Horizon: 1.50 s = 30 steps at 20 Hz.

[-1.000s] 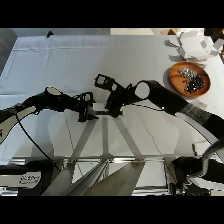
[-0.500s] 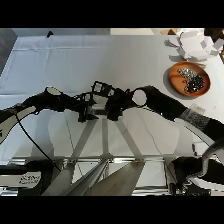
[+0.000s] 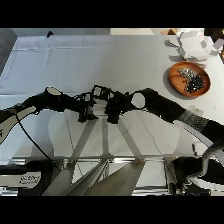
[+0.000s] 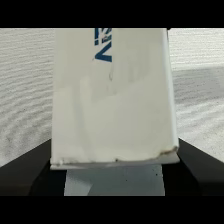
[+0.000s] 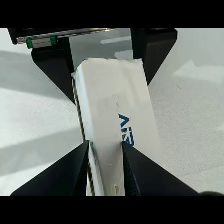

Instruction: Fold the box and place the chain.

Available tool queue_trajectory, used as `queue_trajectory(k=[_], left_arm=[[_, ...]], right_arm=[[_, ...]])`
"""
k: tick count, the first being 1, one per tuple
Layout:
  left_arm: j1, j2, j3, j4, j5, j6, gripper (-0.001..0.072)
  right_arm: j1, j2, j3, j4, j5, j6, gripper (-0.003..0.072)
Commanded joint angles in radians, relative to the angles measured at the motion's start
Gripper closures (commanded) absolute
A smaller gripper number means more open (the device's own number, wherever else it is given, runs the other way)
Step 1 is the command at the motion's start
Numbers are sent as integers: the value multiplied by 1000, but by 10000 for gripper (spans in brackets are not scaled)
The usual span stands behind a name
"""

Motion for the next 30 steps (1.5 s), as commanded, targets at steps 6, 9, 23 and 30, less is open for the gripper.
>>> queue_trajectory(k=[6, 9, 23, 30], left_arm=[[0, 0, 0, 0, 0, 0, 380], [0, 0, 0, 0, 0, 0, 380], [0, 0, 0, 0, 0, 0, 380], [0, 0, 0, 0, 0, 0, 380]], right_arm=[[1, 0, -8, -77, -73, 12, 456], [3, 0, -8, -81, -87, 12, 473], [45, 43, -7, -39, -95, 232, 286], [-139, 51, -8, 572, -148, 270, 674]])
